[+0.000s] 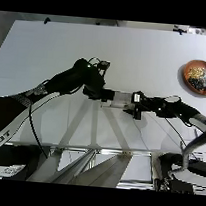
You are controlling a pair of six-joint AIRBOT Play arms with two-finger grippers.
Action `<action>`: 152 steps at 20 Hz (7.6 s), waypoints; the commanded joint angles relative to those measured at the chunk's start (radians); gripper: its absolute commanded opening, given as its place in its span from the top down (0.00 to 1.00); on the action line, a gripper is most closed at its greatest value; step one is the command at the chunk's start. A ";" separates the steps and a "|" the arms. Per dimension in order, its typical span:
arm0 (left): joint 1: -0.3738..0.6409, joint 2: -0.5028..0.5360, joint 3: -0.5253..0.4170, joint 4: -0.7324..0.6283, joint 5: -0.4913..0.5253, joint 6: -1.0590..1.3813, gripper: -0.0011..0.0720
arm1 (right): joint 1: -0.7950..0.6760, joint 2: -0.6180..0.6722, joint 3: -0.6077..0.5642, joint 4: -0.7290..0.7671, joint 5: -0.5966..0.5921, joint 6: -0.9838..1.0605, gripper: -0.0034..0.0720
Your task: Fold the box and place the chain.
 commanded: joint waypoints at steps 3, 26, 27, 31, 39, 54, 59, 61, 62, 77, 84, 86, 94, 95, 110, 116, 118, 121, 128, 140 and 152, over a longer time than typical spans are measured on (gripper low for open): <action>0.028 -0.021 0.000 -0.013 -0.014 -0.032 0.53 | 0.000 0.001 0.000 0.000 0.002 0.000 0.29; -0.022 -0.140 0.000 0.028 0.029 -0.031 0.88 | 0.000 0.001 0.000 0.000 0.002 0.000 0.29; -0.022 -0.140 0.000 0.035 0.039 -0.030 0.88 | 0.000 0.001 0.000 0.000 0.002 0.000 0.29; -0.021 -0.146 0.022 0.039 0.075 -0.001 0.88 | 0.000 0.001 0.000 0.000 0.002 0.000 0.29; -0.028 -0.158 0.044 0.030 0.098 -0.087 0.97 | 0.000 0.001 0.000 0.000 0.002 0.000 0.29; -0.035 -0.158 0.044 -0.006 0.038 -0.210 0.81 | 0.000 0.001 0.000 0.000 0.001 0.000 0.29; -0.054 -0.159 0.043 0.003 0.030 -0.240 0.97 | 0.000 0.001 0.000 0.000 0.002 0.000 0.29; -0.054 -0.159 0.044 0.001 0.031 -0.260 0.97 | 0.000 0.001 0.000 0.000 0.002 0.000 0.29; -0.054 -0.159 0.044 0.001 0.031 -0.261 0.97 | 0.000 0.001 0.000 0.000 0.002 0.000 0.29; -0.053 -0.159 0.044 -0.003 0.006 -0.316 0.98 | 0.000 0.001 0.000 0.000 0.002 0.000 0.29; -0.053 -0.155 0.044 -0.004 0.040 -0.296 0.90 | 0.000 0.001 0.000 0.000 0.002 0.000 0.29; -0.053 -0.145 0.044 -0.008 0.050 -0.248 0.58 | 0.000 0.001 0.000 0.000 0.002 0.000 0.29; -0.053 -0.052 0.044 0.010 0.146 -0.154 0.49 | 0.000 0.001 0.000 0.000 0.002 0.000 0.29; -0.053 -0.044 0.044 0.024 0.172 -0.124 0.50 | 0.000 0.001 0.000 0.000 0.002 0.000 0.29; -0.043 0.293 0.039 0.147 0.319 0.909 0.19 | 0.000 0.001 0.000 0.000 0.002 0.000 0.29; 0.003 0.296 -0.076 -0.005 0.229 1.145 0.03 | 0.000 0.001 0.000 0.000 0.002 0.000 0.29; 0.063 0.296 -0.164 -0.014 0.172 1.240 0.03 | 0.000 0.001 0.000 0.000 0.002 0.000 0.29; 0.169 0.274 -0.241 -0.114 0.083 1.440 0.02 | 0.000 0.001 0.000 0.000 0.001 0.000 0.29; 0.343 0.089 -0.243 -0.418 -0.095 1.836 0.01 | 0.000 0.001 0.000 0.000 0.002 0.000 0.29; 0.211 -0.014 -0.243 -0.418 -0.325 1.836 0.01 | 0.000 0.001 0.000 0.000 0.002 0.000 0.29; 0.207 -0.012 -0.252 -0.391 -0.288 1.836 0.01 | 0.000 0.001 0.000 0.000 0.002 0.000 0.29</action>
